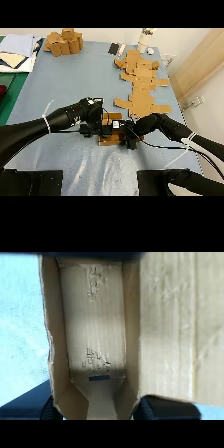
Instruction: Fold the box.
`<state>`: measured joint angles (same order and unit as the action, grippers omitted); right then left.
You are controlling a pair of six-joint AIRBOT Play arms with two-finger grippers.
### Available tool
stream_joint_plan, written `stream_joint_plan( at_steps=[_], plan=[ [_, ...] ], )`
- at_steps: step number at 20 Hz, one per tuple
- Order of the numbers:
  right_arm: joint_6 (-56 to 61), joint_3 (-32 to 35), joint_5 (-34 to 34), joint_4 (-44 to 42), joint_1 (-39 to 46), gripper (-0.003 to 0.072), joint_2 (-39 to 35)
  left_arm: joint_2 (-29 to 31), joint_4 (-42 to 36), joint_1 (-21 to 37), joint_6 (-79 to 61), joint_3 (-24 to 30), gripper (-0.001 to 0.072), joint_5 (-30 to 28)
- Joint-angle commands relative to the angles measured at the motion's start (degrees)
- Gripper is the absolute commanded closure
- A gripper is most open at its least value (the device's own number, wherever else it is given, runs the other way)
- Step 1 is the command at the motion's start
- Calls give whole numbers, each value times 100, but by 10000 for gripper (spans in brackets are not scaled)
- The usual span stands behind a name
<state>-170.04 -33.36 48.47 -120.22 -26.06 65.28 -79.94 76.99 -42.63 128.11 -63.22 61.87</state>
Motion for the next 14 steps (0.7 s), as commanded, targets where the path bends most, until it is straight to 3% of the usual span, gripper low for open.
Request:
stream_joint_plan(
  at_steps=[1,9,10,11,14],
  plan=[
    [4,0,4,2,0,187,2,4,-417,308,-221,-140,205,149],
    [4,0,4,2,0,186,2,4,-1088,1202,-614,-291,215,503],
    [4,0,4,2,0,186,2,4,-1113,1320,-796,-291,395,544],
    [4,0,4,2,0,186,2,7,-1187,1453,-1257,-291,705,595],
    [4,0,4,2,0,186,2,146,-1591,1657,-3224,-282,697,667]
  ],
)
